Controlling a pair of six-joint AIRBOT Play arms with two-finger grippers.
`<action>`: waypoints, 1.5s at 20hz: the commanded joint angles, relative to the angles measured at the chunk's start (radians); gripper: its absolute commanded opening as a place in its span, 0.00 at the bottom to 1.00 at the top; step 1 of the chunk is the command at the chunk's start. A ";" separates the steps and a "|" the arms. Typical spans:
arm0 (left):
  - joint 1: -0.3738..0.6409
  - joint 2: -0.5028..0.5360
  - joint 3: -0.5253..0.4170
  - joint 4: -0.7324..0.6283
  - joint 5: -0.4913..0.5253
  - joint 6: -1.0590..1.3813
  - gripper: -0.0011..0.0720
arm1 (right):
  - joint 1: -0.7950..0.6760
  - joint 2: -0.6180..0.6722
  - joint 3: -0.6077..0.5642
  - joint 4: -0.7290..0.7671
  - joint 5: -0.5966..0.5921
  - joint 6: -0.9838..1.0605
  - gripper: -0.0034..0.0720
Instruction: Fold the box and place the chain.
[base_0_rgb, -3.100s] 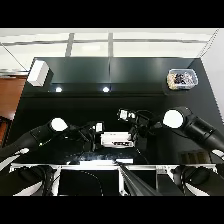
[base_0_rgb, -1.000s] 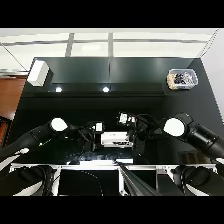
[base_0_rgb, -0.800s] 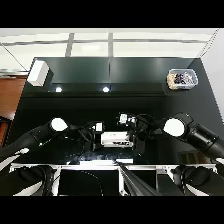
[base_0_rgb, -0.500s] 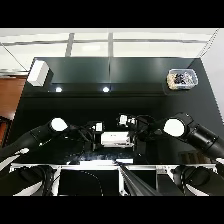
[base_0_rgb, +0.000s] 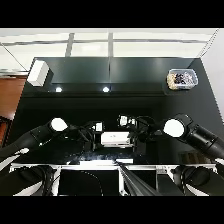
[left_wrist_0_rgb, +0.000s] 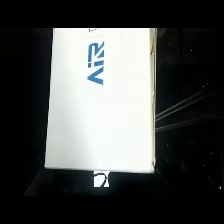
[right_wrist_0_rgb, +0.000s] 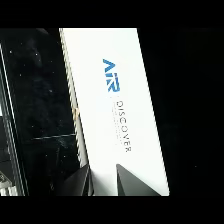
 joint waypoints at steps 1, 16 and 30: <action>0.000 0.000 0.000 0.000 0.000 0.000 0.55 | 0.001 -0.005 -0.008 0.000 -0.023 0.003 0.33; 0.000 0.000 0.000 0.000 0.000 0.000 0.55 | 0.000 -0.023 -0.005 0.057 -0.037 0.037 0.33; 0.000 0.000 0.000 0.000 0.000 0.000 0.55 | -0.163 0.054 0.066 0.064 0.185 0.604 0.07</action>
